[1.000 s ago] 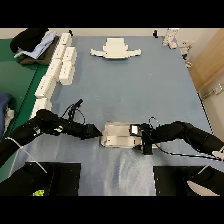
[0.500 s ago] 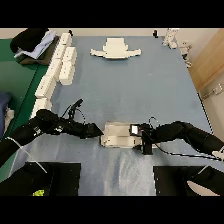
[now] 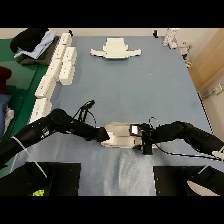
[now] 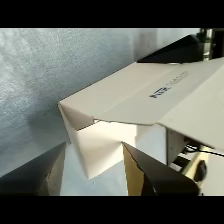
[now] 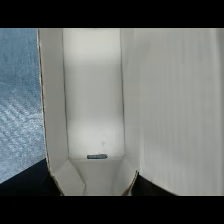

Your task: Fold the box.

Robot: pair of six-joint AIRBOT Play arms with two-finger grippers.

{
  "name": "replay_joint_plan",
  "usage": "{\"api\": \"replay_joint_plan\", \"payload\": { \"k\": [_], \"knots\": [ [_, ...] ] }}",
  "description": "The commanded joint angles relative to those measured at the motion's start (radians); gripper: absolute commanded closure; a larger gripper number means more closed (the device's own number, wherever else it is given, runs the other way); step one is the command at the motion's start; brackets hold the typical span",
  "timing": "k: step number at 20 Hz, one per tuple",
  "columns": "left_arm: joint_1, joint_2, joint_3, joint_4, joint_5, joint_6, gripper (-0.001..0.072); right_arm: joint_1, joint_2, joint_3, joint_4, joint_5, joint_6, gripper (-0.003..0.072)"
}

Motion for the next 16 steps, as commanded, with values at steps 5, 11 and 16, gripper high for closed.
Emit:
{"api": "replay_joint_plan", "payload": {
  "k": [5,11,16],
  "knots": [
    [-0.250,-0.002,0.145,0.480,0.042,-0.639,0.0191,0.000,0.000,0.000,0.000,0.000,0.000,0.0173],
    [-0.345,-0.002,0.184,0.594,-0.003,-0.863,0.0265,0.000,0.000,0.000,0.000,0.000,0.000,0.0173],
    [-0.372,-0.011,0.188,0.623,-0.004,-0.933,0.0271,0.000,0.000,0.000,0.000,0.000,0.000,0.0173]
  ]
}}
